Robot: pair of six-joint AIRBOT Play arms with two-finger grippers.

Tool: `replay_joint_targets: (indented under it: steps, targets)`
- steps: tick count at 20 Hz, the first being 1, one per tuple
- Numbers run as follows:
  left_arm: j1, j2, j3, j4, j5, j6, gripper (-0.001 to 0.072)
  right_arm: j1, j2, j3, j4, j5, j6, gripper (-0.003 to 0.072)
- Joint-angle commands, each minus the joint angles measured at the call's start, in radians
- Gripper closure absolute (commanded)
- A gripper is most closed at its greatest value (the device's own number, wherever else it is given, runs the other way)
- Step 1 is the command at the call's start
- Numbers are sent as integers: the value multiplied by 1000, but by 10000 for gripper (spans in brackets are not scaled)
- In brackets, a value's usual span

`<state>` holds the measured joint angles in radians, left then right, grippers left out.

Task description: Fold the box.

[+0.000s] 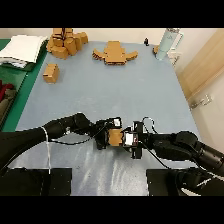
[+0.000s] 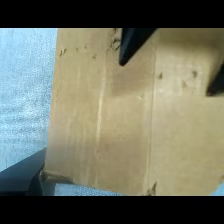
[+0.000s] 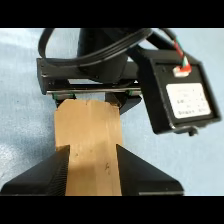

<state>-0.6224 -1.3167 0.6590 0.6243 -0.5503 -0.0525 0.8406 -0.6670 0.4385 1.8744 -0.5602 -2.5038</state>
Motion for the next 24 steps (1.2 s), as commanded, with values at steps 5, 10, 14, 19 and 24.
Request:
replay_joint_targets:
  steps: [5,10,14,19,24]
  targets:
    - [-1,-1,-1,1,0,1,344,3,-37,0,7,-7,-34,196]
    - [-1,-1,-1,1,0,1,344,3,-51,0,4,-12,-91,125]
    - [-1,-1,-1,1,0,1,344,3,-53,0,-13,-12,-91,124]
    - [-1,-1,-1,1,0,1,344,2,-69,1,-47,7,-90,125]
    - [-1,-1,-1,1,0,1,344,3,-48,1,-8,0,-89,124]
